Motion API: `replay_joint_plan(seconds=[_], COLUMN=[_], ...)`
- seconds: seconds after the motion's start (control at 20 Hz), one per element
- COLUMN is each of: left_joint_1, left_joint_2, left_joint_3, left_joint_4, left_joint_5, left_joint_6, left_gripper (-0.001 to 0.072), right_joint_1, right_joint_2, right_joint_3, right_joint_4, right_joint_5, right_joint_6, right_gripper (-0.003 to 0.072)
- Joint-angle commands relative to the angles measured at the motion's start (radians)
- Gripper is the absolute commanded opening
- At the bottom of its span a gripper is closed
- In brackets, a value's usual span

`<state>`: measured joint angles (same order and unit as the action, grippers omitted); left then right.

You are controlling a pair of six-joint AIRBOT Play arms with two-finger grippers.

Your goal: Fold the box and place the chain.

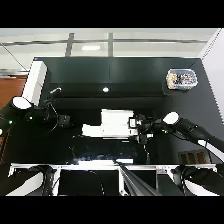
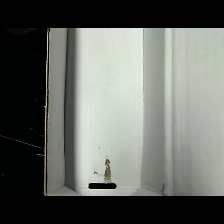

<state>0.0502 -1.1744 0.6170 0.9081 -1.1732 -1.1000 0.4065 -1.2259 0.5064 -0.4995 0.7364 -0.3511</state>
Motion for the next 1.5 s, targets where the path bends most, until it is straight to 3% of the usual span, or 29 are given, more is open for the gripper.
replay_joint_plan(seconds=[0.0, 0.25, 0.4, 0.65, 0.85, 0.9, 0.95, 1.0, 1.25, 1.35, 1.45], left_joint_1=[-0.002, -0.196, -0.237, -0.192, -0.191, -0.194, -0.195, -0.195, -0.229, -0.273, -0.320], left_joint_2=[-0.100, -0.176, -0.188, -0.188, -0.189, -0.188, -0.188, -0.188, -0.188, -0.188, -0.188], left_joint_3=[-0.034, -0.034, -0.033, -0.033, -0.027, -0.019, -0.011, -0.002, 0.066, 0.105, 0.137], left_joint_4=[-0.110, -0.202, -0.284, -0.278, -0.466, -0.476, -0.470, -0.468, -0.433, -0.356, -0.313], left_joint_5=[-0.063, 0.109, 0.083, 0.097, -0.010, -0.018, -0.023, -0.032, -0.043, -0.044, -0.048], left_joint_6=[-0.126, -0.111, 0.109, 0.114, 0.327, 0.326, 0.326, 0.325, 0.257, 0.160, 0.124], left_gripper=[0.0024, 0.0024, 0.0024, 0.0024, 0.0035, 0.0198, 0.0506, 0.0594, 0.0574, 0.0394, 0.0378], right_joint_1=[0.001, 0.001, 0.001, 0.001, 0.001, 0.001, 0.001, 0.001, 0.001, 0.001, 0.001], right_joint_2=[-0.001, -0.001, -0.001, -0.001, -0.001, -0.001, -0.001, -0.001, -0.001, -0.001, -0.001], right_joint_3=[0.000, 0.000, 0.000, 0.000, 0.000, 0.000, 0.000, 0.000, 0.000, 0.000, 0.000], right_joint_4=[0.000, 0.000, 0.000, 0.000, 0.001, 0.001, 0.000, 0.001, 0.000, 0.001, 0.001], right_joint_5=[0.000, 0.000, 0.000, 0.000, 0.000, 0.000, 0.000, 0.000, -0.001, -0.001, -0.001], right_joint_6=[0.000, 0.000, 0.000, 0.000, 0.000, 0.000, 0.000, 0.000, 0.000, 0.001, 0.001], right_gripper=[0.0450, 0.0450, 0.0450, 0.0449, 0.0450, 0.0450, 0.0450, 0.0450, 0.0449, 0.0449, 0.0449])
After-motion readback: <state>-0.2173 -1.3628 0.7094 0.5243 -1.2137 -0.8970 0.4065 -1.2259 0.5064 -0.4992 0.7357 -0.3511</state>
